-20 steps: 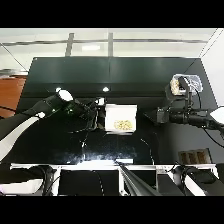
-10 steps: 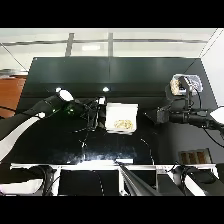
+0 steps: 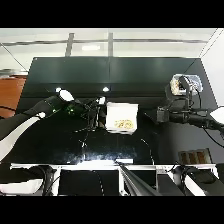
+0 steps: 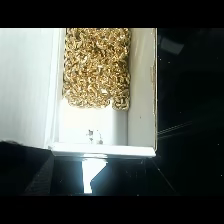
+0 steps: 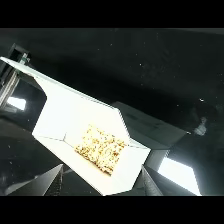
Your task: Fold the box and place the chain.
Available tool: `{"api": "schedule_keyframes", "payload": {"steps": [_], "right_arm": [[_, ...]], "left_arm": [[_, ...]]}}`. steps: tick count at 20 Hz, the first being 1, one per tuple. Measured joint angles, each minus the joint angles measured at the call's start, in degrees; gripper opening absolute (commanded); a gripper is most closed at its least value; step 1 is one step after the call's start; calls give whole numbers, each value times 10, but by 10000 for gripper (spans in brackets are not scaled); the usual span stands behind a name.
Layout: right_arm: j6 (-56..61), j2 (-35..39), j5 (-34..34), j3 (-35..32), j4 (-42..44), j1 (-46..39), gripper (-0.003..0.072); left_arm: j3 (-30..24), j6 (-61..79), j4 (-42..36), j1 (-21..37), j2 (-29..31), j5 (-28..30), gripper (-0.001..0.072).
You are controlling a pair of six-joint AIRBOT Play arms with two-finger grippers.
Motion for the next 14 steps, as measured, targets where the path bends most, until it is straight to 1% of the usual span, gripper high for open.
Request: {"api": "schedule_keyframes", "payload": {"steps": [4, 7, 9, 12, 14], "right_arm": [[14, -5, -12, 5, 0, 0, 569], [23, -27, -16, 34, 0, 0, 569], [28, -56, -14, 68, 0, 0, 569], [33, -119, -2, 136, -7, 1, 569], [35, -164, 0, 181, -30, 10, 570]], "left_arm": [[0, 0, 1, 0, 0, 2, 458], [0, 0, 2, 0, 0, 2, 458], [0, 0, 2, 0, 0, 3, 458], [0, 0, 2, 0, 0, 4, 458], [0, 0, 2, 0, 0, 4, 458]]}}
